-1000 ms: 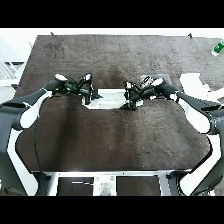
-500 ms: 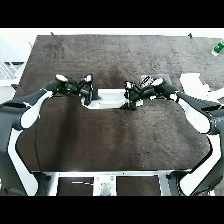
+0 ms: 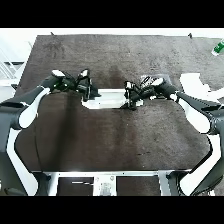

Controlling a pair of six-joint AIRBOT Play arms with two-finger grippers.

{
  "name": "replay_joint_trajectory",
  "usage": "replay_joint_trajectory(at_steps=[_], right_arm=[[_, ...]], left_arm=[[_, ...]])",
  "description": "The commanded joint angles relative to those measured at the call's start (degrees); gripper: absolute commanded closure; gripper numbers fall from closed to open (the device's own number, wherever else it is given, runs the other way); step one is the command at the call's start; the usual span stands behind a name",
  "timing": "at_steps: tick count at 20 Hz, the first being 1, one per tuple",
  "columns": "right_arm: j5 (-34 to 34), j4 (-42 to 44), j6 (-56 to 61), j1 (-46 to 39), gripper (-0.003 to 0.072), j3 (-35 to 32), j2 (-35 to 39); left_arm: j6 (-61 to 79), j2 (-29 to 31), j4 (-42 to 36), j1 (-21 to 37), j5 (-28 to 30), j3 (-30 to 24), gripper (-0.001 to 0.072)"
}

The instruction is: Fold the box and place the chain.

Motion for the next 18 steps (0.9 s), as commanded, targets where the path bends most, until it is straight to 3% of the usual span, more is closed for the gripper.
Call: replay_joint_trajectory(at_steps=[1, 4, 5, 6, 9, 14, 18], right_arm=[[0.04, 0.00, -0.02, -0.02, 0.0104, 0.02, -0.02], [0.04, 0.00, -0.02, -0.02, 0.0104, 0.02, -0.02], [0.04, 0.00, 0.00, -0.02, 0.0104, 0.02, -0.02], [0.04, 0.00, 0.00, -0.02, 0.0104, 0.02, -0.02], [0.04, 0.00, 0.00, -0.02, 0.0105, 0.02, -0.02], [0.04, 0.00, 0.00, -0.02, 0.0104, 0.02, -0.02], [0.04, 0.00, -0.02, -0.02, 0.0104, 0.02, -0.02]], left_arm=[[-1.84, 0.02, 0.15, 3.52, -5.68, 2.25, 0.0460], [-2.38, 0.04, -0.76, 7.26, -10.16, 2.82, 0.0461], [-3.17, 0.04, -1.53, 8.13, -11.67, 2.86, 0.0498], [-3.69, 0.04, -1.57, 8.76, -13.77, 2.99, 0.0690], [-8.33, 0.87, -1.53, 8.83, -15.91, 3.30, 0.0695], [-15.74, 8.35, -1.84, 6.32, -9.42, 0.72, 0.0698], [-12.76, 19.56, -1.99, 3.26, 3.58, -12.33, 0.0698]])
